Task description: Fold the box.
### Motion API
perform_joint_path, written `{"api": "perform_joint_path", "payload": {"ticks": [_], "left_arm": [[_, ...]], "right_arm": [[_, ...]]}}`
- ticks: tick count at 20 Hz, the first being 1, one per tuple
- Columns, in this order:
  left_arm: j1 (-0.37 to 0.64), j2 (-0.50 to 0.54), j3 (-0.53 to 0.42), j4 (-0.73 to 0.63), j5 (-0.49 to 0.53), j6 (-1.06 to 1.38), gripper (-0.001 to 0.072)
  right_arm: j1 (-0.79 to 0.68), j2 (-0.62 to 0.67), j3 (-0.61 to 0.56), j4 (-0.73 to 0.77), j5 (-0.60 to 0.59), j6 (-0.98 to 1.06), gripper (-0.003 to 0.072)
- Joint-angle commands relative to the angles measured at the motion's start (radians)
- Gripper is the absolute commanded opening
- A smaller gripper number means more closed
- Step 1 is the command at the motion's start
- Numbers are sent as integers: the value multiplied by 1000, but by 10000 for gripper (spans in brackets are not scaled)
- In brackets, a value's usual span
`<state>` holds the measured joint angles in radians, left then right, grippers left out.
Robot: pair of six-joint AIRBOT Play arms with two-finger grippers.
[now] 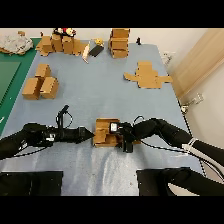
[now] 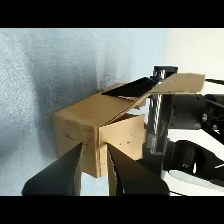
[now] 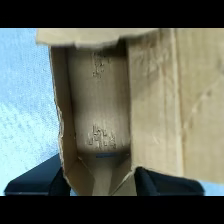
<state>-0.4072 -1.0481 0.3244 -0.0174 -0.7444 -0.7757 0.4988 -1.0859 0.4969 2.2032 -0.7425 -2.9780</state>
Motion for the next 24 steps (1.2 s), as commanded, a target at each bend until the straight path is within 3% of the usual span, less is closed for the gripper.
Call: {"api": "perform_joint_path", "payload": {"ticks": [1, 7, 15, 19, 21, 23, 24], "left_arm": [[-20, -13, 26, 14, 6, -7, 242], [-112, -13, 84, 249, 63, -222, 244], [-167, -13, 114, 295, 117, -285, 242], [-200, -16, 143, 406, 122, -288, 236], [-204, -28, 143, 430, 97, -300, 98], [-204, -43, 144, 433, 76, -315, 106], [-204, -48, 145, 451, 66, -315, 191]], "right_arm": [[0, 0, 0, 0, 0, 0, 459], [0, 1, 0, 0, 0, 0, 459], [0, 1, 0, 0, 0, 0, 459], [0, 0, 0, 0, 0, 0, 459], [0, 0, 0, 0, 0, 0, 459], [0, 0, 0, 0, 0, 0, 459], [0, 0, 0, 0, 0, 0, 459]]}}
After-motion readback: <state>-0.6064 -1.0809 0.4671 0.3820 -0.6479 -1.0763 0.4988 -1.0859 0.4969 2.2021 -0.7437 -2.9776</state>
